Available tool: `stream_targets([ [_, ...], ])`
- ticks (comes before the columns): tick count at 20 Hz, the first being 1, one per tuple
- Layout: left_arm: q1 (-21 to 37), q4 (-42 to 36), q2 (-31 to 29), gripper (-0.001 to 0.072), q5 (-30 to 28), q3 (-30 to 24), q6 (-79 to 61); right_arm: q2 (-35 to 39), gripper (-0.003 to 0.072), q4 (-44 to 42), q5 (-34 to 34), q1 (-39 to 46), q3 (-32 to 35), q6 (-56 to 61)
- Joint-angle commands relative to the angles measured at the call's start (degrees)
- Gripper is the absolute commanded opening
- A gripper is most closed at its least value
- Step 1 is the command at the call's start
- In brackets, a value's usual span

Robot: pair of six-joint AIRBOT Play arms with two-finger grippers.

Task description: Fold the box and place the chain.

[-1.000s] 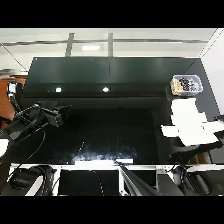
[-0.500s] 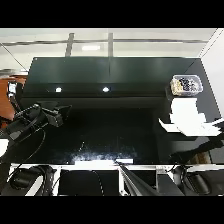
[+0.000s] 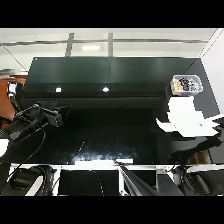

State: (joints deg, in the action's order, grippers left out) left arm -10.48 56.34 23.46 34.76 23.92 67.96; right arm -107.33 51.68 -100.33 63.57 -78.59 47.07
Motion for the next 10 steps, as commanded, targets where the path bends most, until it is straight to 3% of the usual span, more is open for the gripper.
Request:
stream_targets([
  [1,0.04,0.15,0.0,0.0698,0.0,-0.02,-0.04,0.28,0.0023,-3.48,-0.42,-3.69,0.37,-0.2],
  [4,0.02,0.13,-0.02,0.0697,0.0,-0.02,-0.04,0.74,0.0023,-9.33,-0.76,-8.76,1.88,0.04],
  [10,0.02,-1.2,0.0,0.0697,0.04,-0.02,-0.04,5.97,0.0023,-11.06,3.1,-21.62,9.09,3.56],
])
